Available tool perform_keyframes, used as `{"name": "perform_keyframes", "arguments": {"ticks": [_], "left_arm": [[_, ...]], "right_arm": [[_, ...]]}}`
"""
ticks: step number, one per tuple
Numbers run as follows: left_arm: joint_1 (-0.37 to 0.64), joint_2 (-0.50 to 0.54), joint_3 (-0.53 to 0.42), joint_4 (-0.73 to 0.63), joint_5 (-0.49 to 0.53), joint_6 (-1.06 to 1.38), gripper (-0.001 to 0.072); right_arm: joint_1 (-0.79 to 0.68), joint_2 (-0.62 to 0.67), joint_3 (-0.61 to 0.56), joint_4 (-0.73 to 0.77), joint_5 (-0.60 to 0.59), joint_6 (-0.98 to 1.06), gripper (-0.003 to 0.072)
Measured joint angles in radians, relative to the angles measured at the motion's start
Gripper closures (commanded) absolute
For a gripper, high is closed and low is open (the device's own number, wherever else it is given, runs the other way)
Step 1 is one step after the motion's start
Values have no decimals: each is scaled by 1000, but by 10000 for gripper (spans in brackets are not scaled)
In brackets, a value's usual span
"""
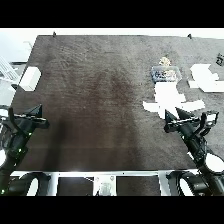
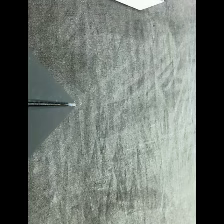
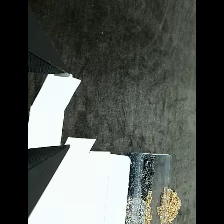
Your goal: Fold the box and place the chain.
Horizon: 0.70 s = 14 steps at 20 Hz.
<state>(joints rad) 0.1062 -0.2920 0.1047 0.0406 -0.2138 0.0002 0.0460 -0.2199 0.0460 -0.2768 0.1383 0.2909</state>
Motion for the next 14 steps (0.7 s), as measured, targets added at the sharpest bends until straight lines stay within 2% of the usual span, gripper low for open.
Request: {"name": "perform_keyframes", "arguments": {"ticks": [8,14], "left_arm": [[0,0,0,1,0,0,686],[0,0,0,1,0,0,686]], "right_arm": [[0,0,15,0,-1,-1,155],[-34,-17,192,0,-120,-71,168]]}}
